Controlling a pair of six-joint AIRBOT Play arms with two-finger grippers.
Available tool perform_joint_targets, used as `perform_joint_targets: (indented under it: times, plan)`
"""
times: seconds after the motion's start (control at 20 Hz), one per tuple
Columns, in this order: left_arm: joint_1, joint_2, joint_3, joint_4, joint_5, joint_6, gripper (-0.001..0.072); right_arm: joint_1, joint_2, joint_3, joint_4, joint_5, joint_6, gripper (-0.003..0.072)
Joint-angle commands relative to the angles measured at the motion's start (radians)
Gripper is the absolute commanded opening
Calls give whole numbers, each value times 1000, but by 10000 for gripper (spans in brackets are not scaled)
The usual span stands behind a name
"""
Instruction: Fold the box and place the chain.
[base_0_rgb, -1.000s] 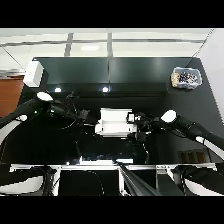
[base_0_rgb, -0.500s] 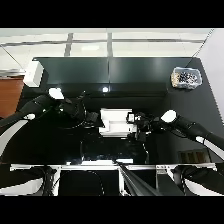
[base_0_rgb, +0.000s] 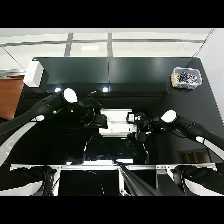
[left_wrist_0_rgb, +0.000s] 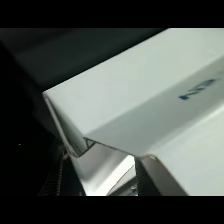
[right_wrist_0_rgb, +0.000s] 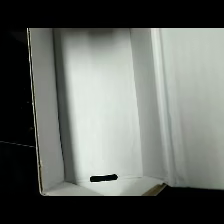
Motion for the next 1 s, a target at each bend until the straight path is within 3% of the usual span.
perform_joint_targets:
  times: [0.0,0.5,0.85,0.95]
  plan:
    - [-64,0,10,172,58,-193,502,0,0,0,0,0,0,242]
    - [-252,0,54,579,54,-575,502,0,0,0,0,0,0,242]
    - [-305,-1,62,602,120,-773,501,0,0,0,0,0,0,242]
    - [-306,-13,63,592,96,-788,501,0,0,0,0,0,0,242]
